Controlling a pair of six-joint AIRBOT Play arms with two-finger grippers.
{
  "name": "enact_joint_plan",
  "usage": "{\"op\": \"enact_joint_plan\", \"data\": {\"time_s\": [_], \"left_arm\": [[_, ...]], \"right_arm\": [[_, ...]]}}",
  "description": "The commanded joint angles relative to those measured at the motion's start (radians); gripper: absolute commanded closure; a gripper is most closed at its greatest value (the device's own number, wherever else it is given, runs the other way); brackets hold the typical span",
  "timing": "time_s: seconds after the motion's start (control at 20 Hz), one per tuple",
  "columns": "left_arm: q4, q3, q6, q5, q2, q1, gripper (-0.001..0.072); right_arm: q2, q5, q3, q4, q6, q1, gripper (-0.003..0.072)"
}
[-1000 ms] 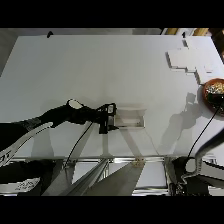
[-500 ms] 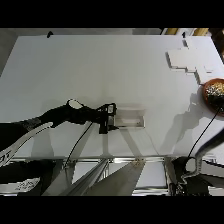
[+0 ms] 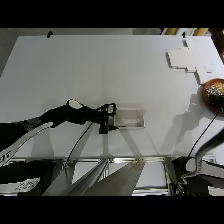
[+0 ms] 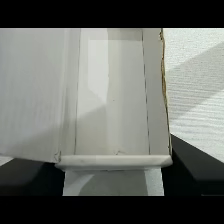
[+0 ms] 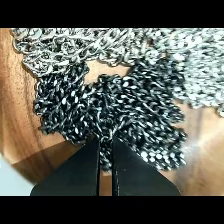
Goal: Fold the box and place the chain.
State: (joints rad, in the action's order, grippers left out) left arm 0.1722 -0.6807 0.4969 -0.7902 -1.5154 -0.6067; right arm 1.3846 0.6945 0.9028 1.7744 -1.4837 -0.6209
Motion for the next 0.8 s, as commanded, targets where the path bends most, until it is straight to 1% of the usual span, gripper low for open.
{"op": "enact_joint_plan", "data": {"time_s": [0.0, 0.1, 0.2, 0.25, 0.3, 0.55, 0.75], "left_arm": [[0.000, -0.001, 0.000, 0.000, 0.000, 0.000, 0.0600], [0.000, -0.001, 0.000, 0.000, 0.000, 0.000, 0.0600], [0.000, -0.001, 0.000, 0.000, 0.000, 0.000, 0.0600], [0.000, -0.001, 0.000, 0.000, 0.000, 0.000, 0.0600], [0.000, -0.001, 0.000, 0.000, 0.000, 0.000, 0.0600], [0.000, -0.001, 0.000, 0.000, 0.000, 0.000, 0.0600], [0.000, -0.001, 0.000, 0.000, 0.000, 0.000, 0.0600]], "right_arm": [[-0.096, 0.046, 0.001, -0.013, 0.000, 0.000, 0.0666], [-0.187, 0.125, 0.001, -0.167, 0.019, 0.002, 0.0666], [-0.274, 0.220, 0.001, -0.337, 0.127, 0.024, 0.0666], [-0.318, 0.275, 0.001, -0.395, 0.168, 0.045, 0.0666], [-0.359, 0.320, 0.001, -0.423, 0.188, 0.067, 0.0666], [-0.583, 0.509, 0.001, -0.441, 0.187, 0.219, 0.0666], [-0.762, 0.623, 0.001, -0.520, 0.186, 0.381, 0.0665]]}}
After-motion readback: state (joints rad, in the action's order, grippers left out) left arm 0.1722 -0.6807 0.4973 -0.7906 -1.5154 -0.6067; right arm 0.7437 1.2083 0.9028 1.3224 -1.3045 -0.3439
